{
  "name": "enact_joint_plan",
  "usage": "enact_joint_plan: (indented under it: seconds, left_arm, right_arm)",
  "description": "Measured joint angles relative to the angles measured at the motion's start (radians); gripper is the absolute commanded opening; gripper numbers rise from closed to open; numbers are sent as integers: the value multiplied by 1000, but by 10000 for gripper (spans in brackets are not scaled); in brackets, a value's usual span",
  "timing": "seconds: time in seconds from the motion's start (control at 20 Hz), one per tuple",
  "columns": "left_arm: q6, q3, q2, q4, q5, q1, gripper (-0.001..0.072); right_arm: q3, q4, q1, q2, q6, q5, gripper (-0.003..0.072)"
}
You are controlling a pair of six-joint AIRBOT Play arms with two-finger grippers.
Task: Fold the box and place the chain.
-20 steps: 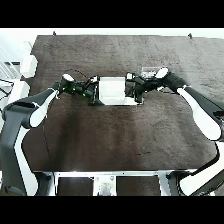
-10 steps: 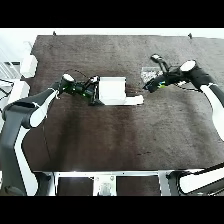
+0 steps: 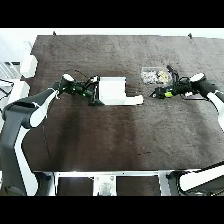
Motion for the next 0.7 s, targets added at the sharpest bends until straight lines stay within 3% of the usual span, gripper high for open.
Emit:
enact_joint_plan:
  seconds: [0.3, 0.7]
  left_arm:
    - [0, 0, 0, 0, 0, 0, 377]
    - [0, 0, 0, 0, 0, 0, 377]
  right_arm:
    - [-15, 109, 70, -85, 24, -6, 10]
    - [4, 261, 209, -104, 15, -29, 10]
